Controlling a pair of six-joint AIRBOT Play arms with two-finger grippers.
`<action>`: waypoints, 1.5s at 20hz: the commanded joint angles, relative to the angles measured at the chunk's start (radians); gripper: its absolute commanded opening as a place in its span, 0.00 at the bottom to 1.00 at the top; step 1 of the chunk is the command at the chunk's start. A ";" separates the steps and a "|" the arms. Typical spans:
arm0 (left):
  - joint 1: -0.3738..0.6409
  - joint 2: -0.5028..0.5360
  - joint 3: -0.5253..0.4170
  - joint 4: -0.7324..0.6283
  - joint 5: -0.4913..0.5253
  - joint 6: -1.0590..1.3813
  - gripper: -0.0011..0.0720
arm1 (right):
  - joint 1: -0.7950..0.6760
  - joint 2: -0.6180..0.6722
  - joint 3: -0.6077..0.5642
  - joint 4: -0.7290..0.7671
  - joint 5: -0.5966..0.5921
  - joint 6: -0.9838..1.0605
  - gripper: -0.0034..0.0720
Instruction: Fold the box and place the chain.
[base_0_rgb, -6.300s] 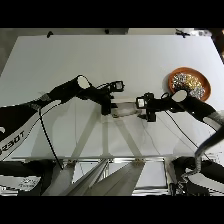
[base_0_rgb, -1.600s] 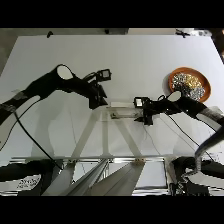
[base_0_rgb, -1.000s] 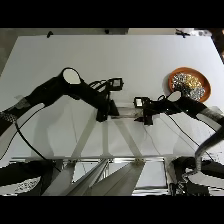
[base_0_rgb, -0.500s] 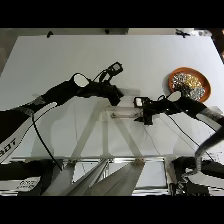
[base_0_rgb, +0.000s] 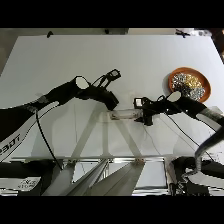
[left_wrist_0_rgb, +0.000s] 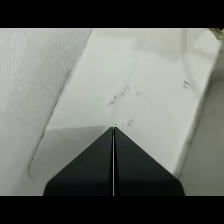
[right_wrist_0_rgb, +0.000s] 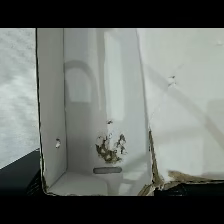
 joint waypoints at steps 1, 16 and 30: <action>0.034 0.066 0.000 0.033 -0.055 0.022 0.02 | 0.000 0.000 0.000 0.001 -0.003 0.003 0.55; 0.027 0.211 -0.109 0.375 -0.245 0.338 0.17 | 0.000 0.000 0.000 0.001 -0.003 0.003 0.55; -0.040 0.072 -0.113 0.278 -0.100 0.504 0.34 | 0.000 0.000 0.000 0.001 -0.003 0.003 0.55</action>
